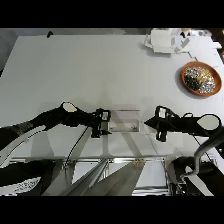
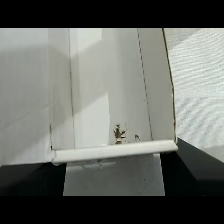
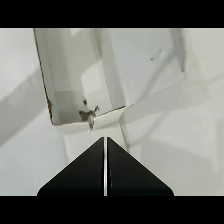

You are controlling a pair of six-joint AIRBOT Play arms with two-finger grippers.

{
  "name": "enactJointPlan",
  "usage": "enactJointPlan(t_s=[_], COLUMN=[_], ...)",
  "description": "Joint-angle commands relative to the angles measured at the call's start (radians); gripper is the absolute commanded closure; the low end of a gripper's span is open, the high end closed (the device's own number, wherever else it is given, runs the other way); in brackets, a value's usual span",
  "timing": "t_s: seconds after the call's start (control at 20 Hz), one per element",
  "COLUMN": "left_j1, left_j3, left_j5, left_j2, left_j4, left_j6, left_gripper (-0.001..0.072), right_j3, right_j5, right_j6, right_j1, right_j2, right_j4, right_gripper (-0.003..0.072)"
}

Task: Fold the box and place the chain.

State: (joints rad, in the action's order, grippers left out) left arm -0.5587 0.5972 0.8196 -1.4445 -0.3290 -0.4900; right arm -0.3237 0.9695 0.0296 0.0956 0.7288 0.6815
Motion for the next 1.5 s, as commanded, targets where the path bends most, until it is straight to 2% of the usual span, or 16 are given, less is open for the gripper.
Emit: enactJointPlan(t_s=[0.0,0.15,0.25,0.35,0.45,0.6,0.7,1.0,1.15,1.3,1.45], left_j1=[0.0,0.0,0.0,0.0,0.0,0.0,0.0,0.0,0.0,0.0,0.0], left_j3=[0.0,0.0,0.0,0.0,0.0,0.0,0.0,0.0,0.0,0.0,0.0], left_j5=[0.0,0.0,0.0,0.0,0.0,0.0,0.0,0.0,0.0,0.0,0.0], left_j2=[0.001,0.001,0.001,0.001,0.001,0.001,0.001,0.001,0.001,0.001,0.001], left_j4=[0.0,0.0,0.0,0.0,0.0,0.0,0.0,0.0,0.0,0.0,0.0], left_j6=[0.0,0.0,0.0,0.0,0.0,0.0,0.0,0.0,0.0,0.0,0.0], left_gripper=[0.056,0.056,0.056,0.056,0.056,0.056,0.056,0.056,0.056,0.056,0.056], right_j3=[-0.001,-0.002,-0.006,-0.006,-0.006,-0.006,-0.006,-0.006,-0.006,-0.007,-0.007], right_j5=[-0.045,-0.197,-0.211,-0.187,-0.104,-0.007,0.027,0.008,-0.002,-0.019,-0.022], right_j6=[-0.362,-0.785,-1.038,-1.189,-1.206,-1.144,-1.139,-1.134,-1.04,-1.038,-1.015], right_j1=[-0.019,-0.084,-0.169,-0.211,-0.214,-0.214,-0.211,-0.105,-0.061,-0.03,-0.028], right_j2=[-0.037,-0.036,-0.026,0.005,0.059,0.142,0.189,0.29,0.289,0.283,0.22], right_j4=[0.003,0.115,0.238,0.354,0.356,0.236,0.214,0.174,0.029,0.01,0.014], right_gripper=[0.0662,0.0663,0.0663,0.0663,0.0663,0.0663,0.0663,0.0663,0.0663,0.0663,0.0643])
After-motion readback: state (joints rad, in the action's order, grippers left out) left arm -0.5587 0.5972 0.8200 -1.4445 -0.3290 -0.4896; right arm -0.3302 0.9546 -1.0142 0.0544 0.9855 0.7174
